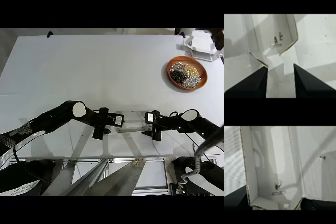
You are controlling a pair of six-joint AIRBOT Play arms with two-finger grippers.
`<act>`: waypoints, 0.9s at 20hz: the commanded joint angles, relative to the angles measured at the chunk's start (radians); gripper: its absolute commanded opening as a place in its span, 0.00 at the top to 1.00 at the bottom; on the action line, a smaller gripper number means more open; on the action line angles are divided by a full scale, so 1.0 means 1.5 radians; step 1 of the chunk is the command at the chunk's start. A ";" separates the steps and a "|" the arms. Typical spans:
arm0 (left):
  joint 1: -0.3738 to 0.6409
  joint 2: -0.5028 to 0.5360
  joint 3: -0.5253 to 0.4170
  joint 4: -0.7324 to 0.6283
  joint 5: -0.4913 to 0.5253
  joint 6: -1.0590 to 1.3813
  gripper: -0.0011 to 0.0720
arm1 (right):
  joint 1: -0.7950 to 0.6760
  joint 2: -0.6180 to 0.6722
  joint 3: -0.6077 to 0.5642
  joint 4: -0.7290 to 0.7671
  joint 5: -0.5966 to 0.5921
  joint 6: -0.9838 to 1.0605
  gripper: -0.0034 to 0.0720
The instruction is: Fold the box and place the chain.
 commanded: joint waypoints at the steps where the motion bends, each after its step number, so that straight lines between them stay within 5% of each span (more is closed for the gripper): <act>1: -0.007 -0.001 0.000 -0.023 0.025 0.047 0.53 | 0.000 0.001 0.000 0.000 0.000 0.000 0.53; 4: -0.013 -0.001 0.000 -0.025 0.042 0.046 0.53 | 0.000 0.001 0.000 0.000 0.000 0.001 0.53; 6: -0.020 -0.001 0.000 -0.032 0.047 0.046 0.65 | 0.000 0.001 0.000 0.000 0.000 0.000 0.53; 12: -0.060 -0.026 0.000 -0.076 0.121 0.045 0.65 | 0.000 0.001 0.000 0.000 0.000 0.000 0.53; 15: -0.073 -0.039 0.000 -0.078 0.178 0.041 0.82 | 0.000 0.001 0.000 0.000 0.000 0.000 0.53; 18: -0.085 -0.048 0.000 -0.096 0.195 0.041 0.82 | 0.000 0.001 0.000 0.000 0.000 0.001 0.53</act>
